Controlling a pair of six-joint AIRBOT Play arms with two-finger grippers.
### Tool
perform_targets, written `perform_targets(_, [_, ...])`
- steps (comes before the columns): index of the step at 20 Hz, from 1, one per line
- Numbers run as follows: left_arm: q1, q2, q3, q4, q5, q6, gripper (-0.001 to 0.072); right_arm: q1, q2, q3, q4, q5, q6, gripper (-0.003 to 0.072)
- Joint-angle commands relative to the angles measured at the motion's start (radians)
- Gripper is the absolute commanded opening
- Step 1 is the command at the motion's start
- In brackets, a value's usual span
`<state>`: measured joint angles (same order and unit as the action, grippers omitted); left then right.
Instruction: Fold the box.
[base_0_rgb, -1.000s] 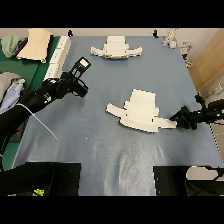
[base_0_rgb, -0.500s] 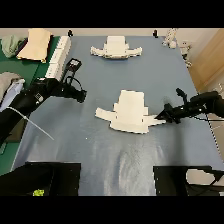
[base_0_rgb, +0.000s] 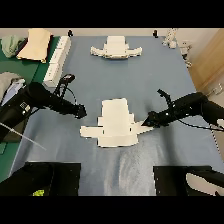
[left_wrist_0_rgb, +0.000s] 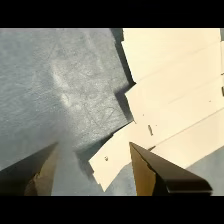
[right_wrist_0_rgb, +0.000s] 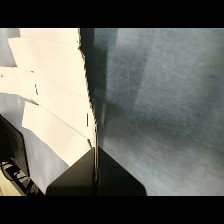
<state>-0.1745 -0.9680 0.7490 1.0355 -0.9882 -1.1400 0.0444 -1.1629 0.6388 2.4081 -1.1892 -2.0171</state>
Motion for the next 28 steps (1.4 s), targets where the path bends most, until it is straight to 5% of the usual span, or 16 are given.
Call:
perform_targets(1, [0.006,0.029,-0.032,-0.060,-0.001,0.025,0.0691,0.025,0.043,-0.021,-0.011,0.021,0.047,0.0004])
perform_targets(6, [0.006,0.028,-0.032,-0.072,0.072,0.021,0.0691,0.026,0.042,-0.021,-0.030,0.019,0.055,0.0006])
perform_targets(7, [0.006,0.028,-0.032,-0.072,0.072,0.022,0.0691,0.026,0.042,-0.021,-0.040,0.020,0.064,0.0033])
perform_targets(9, [0.006,0.028,-0.032,-0.072,0.080,0.022,0.0691,0.026,0.042,-0.021,-0.056,0.023,0.086,0.0215])
perform_targets(10, [0.006,0.028,-0.032,-0.071,0.082,0.022,0.0691,0.026,0.043,-0.021,-0.077,0.030,0.126,0.0232])
perform_targets(14, [0.006,0.028,-0.032,-0.077,0.089,0.021,0.0691,0.026,0.050,-0.028,-0.229,0.037,0.377,0.0233])
perform_targets(21, [0.005,0.028,-0.032,-0.101,0.092,0.022,0.0687,0.053,0.090,-0.107,-0.102,0.157,0.389,0.0233])
perform_targets(23, [0.006,0.028,-0.032,-0.114,0.085,0.023,0.0406,0.097,0.088,-0.107,-0.073,0.212,0.365,0.0233])
perform_targets(24, [0.006,0.028,-0.032,-0.120,0.084,0.023,0.0349,0.121,0.084,-0.106,-0.061,0.227,0.357,0.0232])
perform_targets(26, [0.006,0.028,-0.032,-0.128,0.079,0.022,0.0350,0.165,0.079,-0.106,-0.064,0.251,0.338,0.0199])
perform_targets(28, [0.006,0.028,-0.032,-0.158,0.070,0.022,0.0350,0.187,0.080,-0.106,-0.063,0.281,0.322,0.0075])
